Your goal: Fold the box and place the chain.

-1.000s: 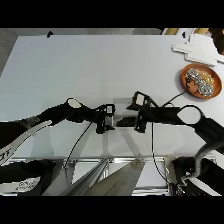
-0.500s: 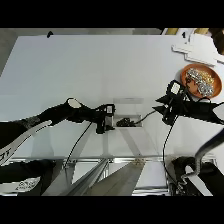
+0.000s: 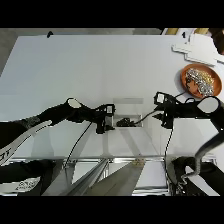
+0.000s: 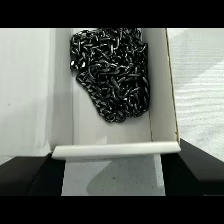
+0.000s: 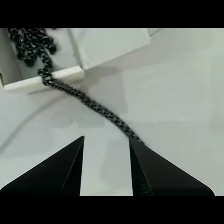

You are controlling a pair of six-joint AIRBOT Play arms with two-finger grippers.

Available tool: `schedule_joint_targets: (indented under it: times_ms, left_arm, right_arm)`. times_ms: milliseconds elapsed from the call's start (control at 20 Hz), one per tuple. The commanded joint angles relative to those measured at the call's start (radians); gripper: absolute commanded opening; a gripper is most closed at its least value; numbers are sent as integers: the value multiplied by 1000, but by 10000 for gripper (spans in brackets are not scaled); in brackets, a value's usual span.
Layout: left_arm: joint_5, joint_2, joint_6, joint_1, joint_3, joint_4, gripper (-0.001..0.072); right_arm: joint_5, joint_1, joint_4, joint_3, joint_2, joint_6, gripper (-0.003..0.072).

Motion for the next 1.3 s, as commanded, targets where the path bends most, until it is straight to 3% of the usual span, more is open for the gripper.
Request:
schedule_joint_targets:
  times_ms: [0, 250, 600, 800, 1050, 1250]
  left_arm:
    - [0, 0, 0, 0, 1, 0, 151]
    - [0, 0, 0, 0, 1, 0, 151]
    - [0, 0, 0, 0, 1, 0, 151]
    - [0, 0, 0, 0, 1, 0, 151]
    - [0, 0, 0, 0, 1, 0, 151]
    - [0, 0, 0, 0, 1, 0, 151]
  right_arm:
    - [-2, 77, -26, 0, -77, -62, 307]
    - [-60, 165, -13, 0, -173, -76, 305]
    - [-103, 165, 143, 0, -180, -151, 292]
    - [-99, 164, 118, 0, -180, -148, 41]
    - [-99, 164, 2, 0, -115, -73, 19]
    - [-77, 165, -108, 0, -2, 109, 19]
